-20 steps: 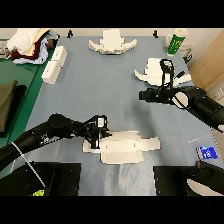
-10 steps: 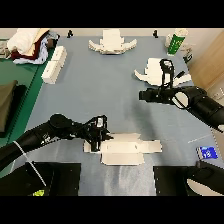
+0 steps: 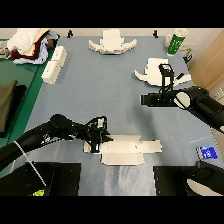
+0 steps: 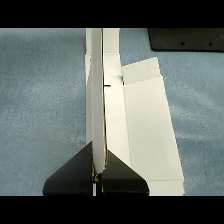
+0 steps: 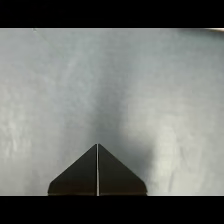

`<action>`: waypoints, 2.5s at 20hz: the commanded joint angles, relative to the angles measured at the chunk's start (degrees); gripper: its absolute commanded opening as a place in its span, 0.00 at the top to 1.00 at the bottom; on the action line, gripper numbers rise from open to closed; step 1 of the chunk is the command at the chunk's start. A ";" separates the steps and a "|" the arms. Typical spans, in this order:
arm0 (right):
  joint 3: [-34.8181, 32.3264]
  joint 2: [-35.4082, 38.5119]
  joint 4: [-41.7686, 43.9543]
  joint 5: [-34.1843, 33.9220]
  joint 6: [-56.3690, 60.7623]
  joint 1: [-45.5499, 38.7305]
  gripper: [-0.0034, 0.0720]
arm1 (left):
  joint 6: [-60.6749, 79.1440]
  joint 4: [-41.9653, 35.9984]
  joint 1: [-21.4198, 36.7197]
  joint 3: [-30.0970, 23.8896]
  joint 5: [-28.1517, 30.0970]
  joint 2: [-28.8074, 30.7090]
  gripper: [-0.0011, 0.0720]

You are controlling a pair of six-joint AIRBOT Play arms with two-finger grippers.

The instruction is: Fold the box.

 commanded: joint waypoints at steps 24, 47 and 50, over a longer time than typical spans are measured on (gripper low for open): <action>-13.09 11.34 -3.30 13.20 -11.58 49.72 0.25 | -0.07 -0.02 0.02 0.07 0.07 -0.02 0.97; -17.66 5.03 -22.80 8.87 -2.58 58.34 0.28 | -0.07 -0.04 0.02 0.07 0.07 -0.02 0.97; -16.98 6.71 -27.30 9.20 3.39 57.99 0.25 | -0.07 -0.02 0.02 0.07 0.07 -0.02 0.97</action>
